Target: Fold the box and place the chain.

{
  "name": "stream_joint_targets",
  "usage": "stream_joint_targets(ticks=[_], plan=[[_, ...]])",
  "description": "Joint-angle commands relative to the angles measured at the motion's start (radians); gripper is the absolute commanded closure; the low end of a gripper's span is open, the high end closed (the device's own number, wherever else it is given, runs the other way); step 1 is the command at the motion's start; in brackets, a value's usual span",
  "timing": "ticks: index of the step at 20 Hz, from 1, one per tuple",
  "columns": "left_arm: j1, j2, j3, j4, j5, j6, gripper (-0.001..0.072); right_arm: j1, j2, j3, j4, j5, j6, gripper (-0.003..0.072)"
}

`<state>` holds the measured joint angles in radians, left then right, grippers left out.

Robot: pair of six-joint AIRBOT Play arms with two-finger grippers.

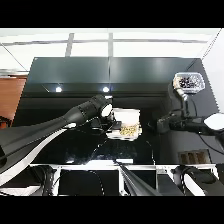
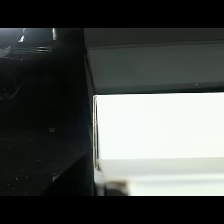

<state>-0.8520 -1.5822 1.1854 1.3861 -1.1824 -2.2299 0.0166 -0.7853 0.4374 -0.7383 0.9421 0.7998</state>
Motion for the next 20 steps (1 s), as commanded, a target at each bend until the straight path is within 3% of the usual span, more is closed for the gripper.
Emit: stream_joint_targets(ticks=[1,4,8,14,20], plan=[[0.000,0.000,0.000,0.000,0.000,0.000,0.0681,0.072,0.004,-0.096,-0.074,-0.128,-0.364,-0.0031],[0.000,0.000,0.000,0.000,0.000,0.000,0.0681,0.151,-0.077,-0.098,-0.074,-0.190,-0.562,-0.0024],[0.000,0.000,0.000,0.000,0.000,0.000,0.0681,0.217,-0.192,-0.097,0.013,-0.150,-0.826,-0.0024],[0.000,0.000,0.000,0.000,-0.001,0.000,0.0681,0.245,-0.205,-0.097,0.107,-0.296,-0.912,-0.0024],[0.000,0.000,0.000,0.000,0.000,0.000,0.0681,0.245,-0.247,-0.092,0.118,-0.308,-0.981,-0.0024]])
